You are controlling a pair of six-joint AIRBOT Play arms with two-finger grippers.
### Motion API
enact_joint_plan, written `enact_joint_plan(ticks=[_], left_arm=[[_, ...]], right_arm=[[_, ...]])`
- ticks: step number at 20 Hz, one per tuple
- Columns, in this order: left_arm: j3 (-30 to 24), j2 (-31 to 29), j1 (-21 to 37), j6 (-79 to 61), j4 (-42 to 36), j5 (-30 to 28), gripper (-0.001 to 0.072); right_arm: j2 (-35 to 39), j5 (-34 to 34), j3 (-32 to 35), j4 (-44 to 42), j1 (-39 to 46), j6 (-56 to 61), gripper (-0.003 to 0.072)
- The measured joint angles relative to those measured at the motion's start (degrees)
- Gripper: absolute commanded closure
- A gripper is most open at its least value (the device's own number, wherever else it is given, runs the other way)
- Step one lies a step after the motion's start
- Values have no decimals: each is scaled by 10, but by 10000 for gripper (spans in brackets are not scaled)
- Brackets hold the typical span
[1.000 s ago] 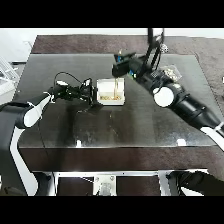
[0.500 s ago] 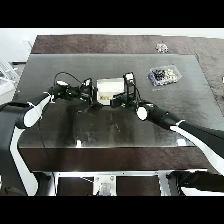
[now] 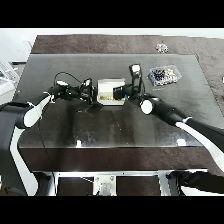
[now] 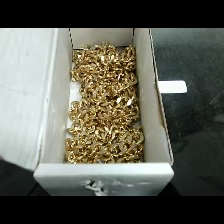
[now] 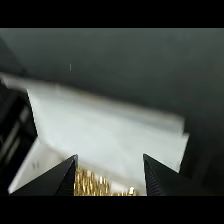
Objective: Fold the box and place the chain.
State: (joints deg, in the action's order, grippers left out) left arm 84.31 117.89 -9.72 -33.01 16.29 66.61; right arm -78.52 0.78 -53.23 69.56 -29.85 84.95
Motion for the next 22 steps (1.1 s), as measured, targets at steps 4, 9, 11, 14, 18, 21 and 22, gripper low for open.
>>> enact_joint_plan(ticks=[4, 9, 11, 14, 18, 21, 22], left_arm=[[0, 0, 0, 0, 0, 0, 246], [0, 0, 0, 0, 0, 0, 246], [0, 0, 0, 0, 0, 0, 246], [0, 0, 0, 0, 0, 0, 245], [0, 0, 0, 0, 0, 0, 246], [0, 0, 0, 0, 0, 0, 245], [0, 0, 0, 0, 0, 0, 245]], right_arm=[[67, 0, -21, 21, 20, -1, 196], [123, -24, -29, 106, 61, -2, 441], [127, -41, -30, 128, 83, -2, 526], [117, -52, -31, 163, 115, -2, 553], [79, -32, -33, 203, 150, -3, 557], [46, -6, -39, 219, 161, -22, 556], [34, 3, -42, 222, 163, -30, 557]])
